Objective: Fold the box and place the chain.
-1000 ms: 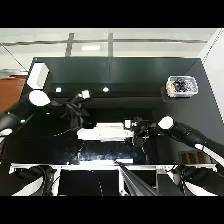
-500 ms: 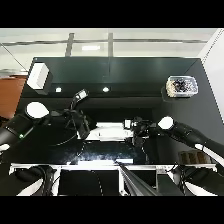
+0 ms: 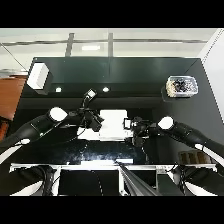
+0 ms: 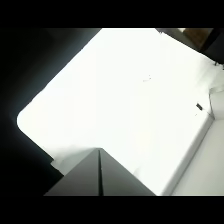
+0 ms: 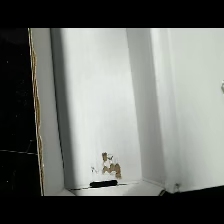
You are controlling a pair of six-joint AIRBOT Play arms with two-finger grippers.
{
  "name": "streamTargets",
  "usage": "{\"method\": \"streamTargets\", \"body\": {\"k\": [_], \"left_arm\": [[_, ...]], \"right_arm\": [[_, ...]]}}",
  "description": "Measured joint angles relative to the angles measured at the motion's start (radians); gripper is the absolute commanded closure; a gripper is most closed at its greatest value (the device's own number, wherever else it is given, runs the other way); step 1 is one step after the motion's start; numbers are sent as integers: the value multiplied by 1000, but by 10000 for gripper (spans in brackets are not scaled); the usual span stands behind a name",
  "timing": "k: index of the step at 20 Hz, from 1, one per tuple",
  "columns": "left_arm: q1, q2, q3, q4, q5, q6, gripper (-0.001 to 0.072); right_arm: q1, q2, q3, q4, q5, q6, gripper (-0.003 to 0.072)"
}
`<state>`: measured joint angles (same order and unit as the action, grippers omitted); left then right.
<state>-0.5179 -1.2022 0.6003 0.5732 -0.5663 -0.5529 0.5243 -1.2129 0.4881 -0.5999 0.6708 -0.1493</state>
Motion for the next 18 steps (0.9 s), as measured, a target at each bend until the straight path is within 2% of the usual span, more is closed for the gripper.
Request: {"method": "streamTargets", "body": {"k": [1, 2, 3, 4, 8, 10, 13, 15, 18], "left_arm": [[2, -2, 4, 7, 2, 0, 673], [9, 2, 11, 24, 1, 1, 515], [22, 14, 18, 47, -20, 1, 195], [40, 32, 26, 71, -33, 2, 6], [161, 153, 39, 191, -193, 0, 9], [228, 207, 37, 269, -301, 8, 98], [286, 247, 2, 341, -452, 153, 86], [284, 254, -40, 346, -455, 270, 87], [237, 241, -90, 310, -365, 383, 92]], "right_arm": [[0, 0, 0, 0, 0, 0, 145], [0, 0, 0, 0, 0, 0, 146], [0, 0, 0, 0, 0, 0, 145], [0, 0, 0, 0, 0, 0, 145], [0, 0, 0, 0, 0, 0, 145], [0, 0, 0, 0, -1, 0, 145], [0, 0, 0, 0, 0, 0, 145], [0, 0, 0, 0, 0, 0, 145], [0, 0, 0, 0, 0, 0, 145]]}}
